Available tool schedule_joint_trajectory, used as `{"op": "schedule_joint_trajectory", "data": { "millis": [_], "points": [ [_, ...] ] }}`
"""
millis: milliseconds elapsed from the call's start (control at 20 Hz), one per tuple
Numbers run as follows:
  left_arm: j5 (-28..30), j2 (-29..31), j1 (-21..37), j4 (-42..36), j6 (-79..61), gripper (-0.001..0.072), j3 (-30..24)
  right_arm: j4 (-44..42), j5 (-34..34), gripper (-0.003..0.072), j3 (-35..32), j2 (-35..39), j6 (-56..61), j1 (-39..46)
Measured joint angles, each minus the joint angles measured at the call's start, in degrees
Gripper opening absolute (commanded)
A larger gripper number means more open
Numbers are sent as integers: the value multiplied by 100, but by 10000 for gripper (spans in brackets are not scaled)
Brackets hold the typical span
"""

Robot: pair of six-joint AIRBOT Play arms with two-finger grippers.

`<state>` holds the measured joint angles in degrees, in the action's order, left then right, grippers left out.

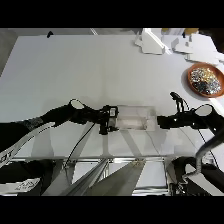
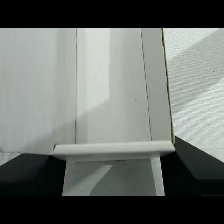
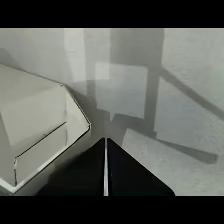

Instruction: Fold the box and place the chain.

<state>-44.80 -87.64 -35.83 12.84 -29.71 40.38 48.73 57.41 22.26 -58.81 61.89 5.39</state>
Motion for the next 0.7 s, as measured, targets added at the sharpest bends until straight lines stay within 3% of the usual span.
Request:
{"op": "schedule_joint_trajectory", "data": {
  "millis": [100, 150, 700],
  "points": [
    [0, 0, 0, 0, -2, 135, 0, -63, 39, 214, 0, 186, -44, -13],
    [0, 0, 0, 0, -2, 135, 0, -96, 68, 240, 0, 264, -63, -20],
    [0, 0, 0, 2, -2, 135, 0, -621, 514, 316, 0, 505, -227, -236]
  ]
}}
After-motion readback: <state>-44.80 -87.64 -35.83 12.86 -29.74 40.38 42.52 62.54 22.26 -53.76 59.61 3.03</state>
